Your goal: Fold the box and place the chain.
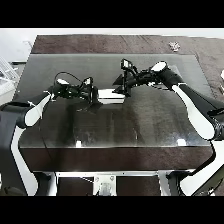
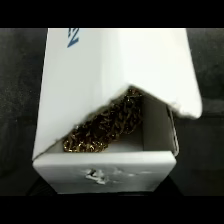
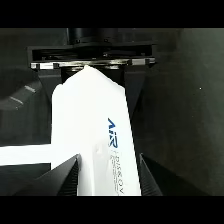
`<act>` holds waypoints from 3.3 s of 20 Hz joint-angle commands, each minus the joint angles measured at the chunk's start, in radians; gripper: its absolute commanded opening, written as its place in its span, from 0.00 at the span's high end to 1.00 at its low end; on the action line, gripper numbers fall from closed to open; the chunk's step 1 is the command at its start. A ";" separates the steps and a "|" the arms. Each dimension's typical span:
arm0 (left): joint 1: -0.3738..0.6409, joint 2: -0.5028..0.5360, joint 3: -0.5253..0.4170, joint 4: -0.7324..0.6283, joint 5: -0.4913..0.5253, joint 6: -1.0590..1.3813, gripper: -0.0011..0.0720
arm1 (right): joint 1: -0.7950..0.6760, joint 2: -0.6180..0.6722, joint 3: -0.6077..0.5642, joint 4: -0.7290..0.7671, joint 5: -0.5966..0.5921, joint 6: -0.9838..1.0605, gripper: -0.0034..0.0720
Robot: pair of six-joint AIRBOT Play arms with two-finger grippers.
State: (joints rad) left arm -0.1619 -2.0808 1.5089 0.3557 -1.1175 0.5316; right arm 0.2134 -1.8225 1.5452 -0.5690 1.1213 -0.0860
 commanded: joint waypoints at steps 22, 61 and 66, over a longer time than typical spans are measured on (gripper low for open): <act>0.001 0.000 0.000 0.000 0.000 0.000 0.24 | 0.014 0.000 -0.120 0.043 0.016 -0.013 0.38; 0.001 0.000 0.001 -0.005 0.000 0.000 0.24 | -0.124 0.404 -0.209 0.157 -0.021 0.285 0.95; 0.001 0.000 0.001 -0.006 0.000 0.000 0.24 | -0.064 0.312 -0.382 0.158 -0.098 0.252 0.95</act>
State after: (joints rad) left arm -0.1619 -2.0808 1.5093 0.3515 -1.1183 0.5312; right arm 0.1253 -1.4746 1.2465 -0.4110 1.0760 0.1738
